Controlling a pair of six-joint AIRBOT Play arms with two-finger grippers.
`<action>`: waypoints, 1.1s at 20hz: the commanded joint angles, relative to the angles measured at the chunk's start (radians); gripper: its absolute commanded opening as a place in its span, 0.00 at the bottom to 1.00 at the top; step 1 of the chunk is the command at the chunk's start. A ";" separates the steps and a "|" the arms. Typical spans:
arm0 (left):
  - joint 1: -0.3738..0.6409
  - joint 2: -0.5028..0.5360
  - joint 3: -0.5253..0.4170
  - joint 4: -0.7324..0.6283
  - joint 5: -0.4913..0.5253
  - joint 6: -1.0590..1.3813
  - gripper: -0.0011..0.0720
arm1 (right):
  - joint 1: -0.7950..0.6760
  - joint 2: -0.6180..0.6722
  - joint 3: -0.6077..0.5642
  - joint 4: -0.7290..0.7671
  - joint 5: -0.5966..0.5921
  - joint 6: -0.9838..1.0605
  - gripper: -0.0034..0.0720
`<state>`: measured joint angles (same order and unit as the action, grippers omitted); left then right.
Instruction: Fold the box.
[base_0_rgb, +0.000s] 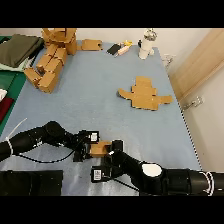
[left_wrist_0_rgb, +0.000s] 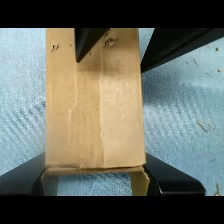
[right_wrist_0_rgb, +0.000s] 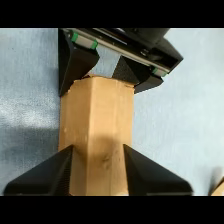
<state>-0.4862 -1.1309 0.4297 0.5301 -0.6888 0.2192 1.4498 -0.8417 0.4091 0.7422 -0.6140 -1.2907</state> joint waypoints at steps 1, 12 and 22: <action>0.000 -0.001 0.000 0.000 0.000 0.000 0.70 | 0.038 -0.006 0.003 -0.056 -0.033 0.060 0.58; 0.000 0.000 0.000 0.000 0.000 0.000 0.70 | 0.054 -0.006 0.003 -0.026 -0.058 0.061 0.25; 0.000 -0.001 0.000 0.000 0.000 0.000 0.70 | 0.054 -0.005 0.087 -0.050 -0.110 0.059 0.26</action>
